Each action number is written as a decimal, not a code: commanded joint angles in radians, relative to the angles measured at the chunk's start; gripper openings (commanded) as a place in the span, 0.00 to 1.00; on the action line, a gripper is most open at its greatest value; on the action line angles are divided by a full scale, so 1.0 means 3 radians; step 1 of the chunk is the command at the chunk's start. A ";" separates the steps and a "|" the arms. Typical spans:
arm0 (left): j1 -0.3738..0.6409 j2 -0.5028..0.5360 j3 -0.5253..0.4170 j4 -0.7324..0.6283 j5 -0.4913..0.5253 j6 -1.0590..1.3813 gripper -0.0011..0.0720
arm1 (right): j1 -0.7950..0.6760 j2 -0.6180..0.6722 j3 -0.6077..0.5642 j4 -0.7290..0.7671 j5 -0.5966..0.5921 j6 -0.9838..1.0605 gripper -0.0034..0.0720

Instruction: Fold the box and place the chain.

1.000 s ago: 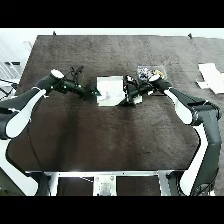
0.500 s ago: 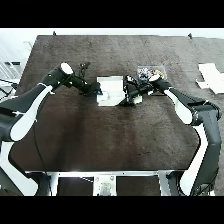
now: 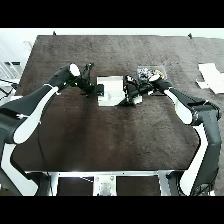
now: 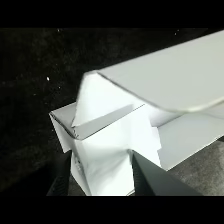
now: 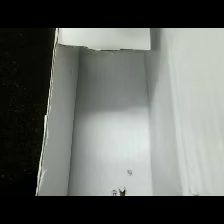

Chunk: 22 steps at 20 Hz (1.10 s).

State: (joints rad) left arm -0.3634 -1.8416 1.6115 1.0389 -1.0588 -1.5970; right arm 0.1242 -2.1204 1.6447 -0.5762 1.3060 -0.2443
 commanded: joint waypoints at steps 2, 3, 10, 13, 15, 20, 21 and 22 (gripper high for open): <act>-0.0156 0.0001 0.0219 0.0516 -0.0041 -0.0427 0.61 | 0.0003 -0.0003 0.0000 0.0000 0.0000 0.0000 0.83; -0.0179 0.0001 0.0217 0.0579 -0.0065 -0.0516 0.61 | 0.0003 -0.0003 0.0000 0.0000 0.0001 0.0000 0.83; -0.0268 -0.0041 0.0217 0.0708 -0.0175 -0.0743 0.61 | 0.0003 -0.0003 0.0000 0.0000 0.0001 0.0000 0.83; -0.0268 -0.0041 0.0217 0.0795 -0.0224 -0.0813 0.61 | 0.0003 -0.0003 0.0000 0.0000 0.0001 0.0001 0.83; -0.0268 -0.0041 0.0217 0.0805 -0.0224 -0.0821 0.61 | 0.0003 -0.0003 0.0000 0.0000 0.0001 0.0000 0.83; -0.0308 -0.0081 0.0309 0.0871 -0.0261 -0.0823 0.61 | 0.0003 -0.0003 0.0000 0.0000 0.0000 0.0000 0.83; -0.0318 -0.0134 0.0397 0.0905 -0.0333 -0.0844 0.61 | 0.0003 -0.0003 0.0000 0.0000 0.0000 0.0000 0.83; -0.0332 -0.0211 0.0515 0.0913 -0.0436 -0.0870 0.61 | 0.0003 -0.0003 0.0000 0.0000 0.0001 0.0000 0.83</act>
State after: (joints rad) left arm -0.4549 -1.8740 1.7142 1.2911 -1.1416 -1.8446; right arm 0.1242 -2.1204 1.6447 -0.5762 1.3060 -0.2443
